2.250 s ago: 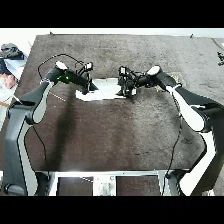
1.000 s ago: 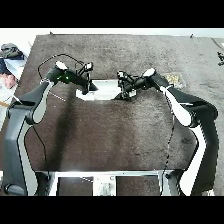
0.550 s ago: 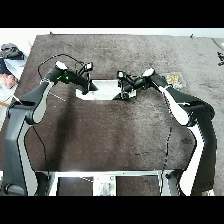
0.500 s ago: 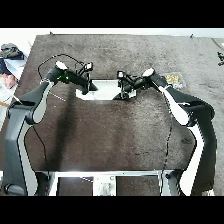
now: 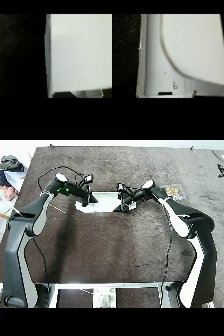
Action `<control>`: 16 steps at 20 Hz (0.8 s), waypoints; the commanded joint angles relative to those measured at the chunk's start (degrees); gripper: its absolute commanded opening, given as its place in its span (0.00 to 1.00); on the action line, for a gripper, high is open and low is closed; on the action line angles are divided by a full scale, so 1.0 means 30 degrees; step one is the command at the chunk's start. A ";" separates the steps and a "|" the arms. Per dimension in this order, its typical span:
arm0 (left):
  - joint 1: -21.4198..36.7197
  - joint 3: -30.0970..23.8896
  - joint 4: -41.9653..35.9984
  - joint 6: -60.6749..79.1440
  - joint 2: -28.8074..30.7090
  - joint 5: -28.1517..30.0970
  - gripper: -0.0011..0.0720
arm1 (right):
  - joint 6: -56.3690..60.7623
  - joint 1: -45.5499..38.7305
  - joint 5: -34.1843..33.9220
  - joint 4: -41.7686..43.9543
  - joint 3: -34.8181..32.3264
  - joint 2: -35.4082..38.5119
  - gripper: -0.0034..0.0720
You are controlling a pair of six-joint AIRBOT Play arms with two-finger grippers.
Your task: Fold the box and place the chain.
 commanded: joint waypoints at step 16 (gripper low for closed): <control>-0.0007 -0.0007 -0.0102 0.0007 -0.0007 0.0007 0.03 | -0.0044 -0.0007 0.0000 0.0095 0.0000 -0.0015 0.41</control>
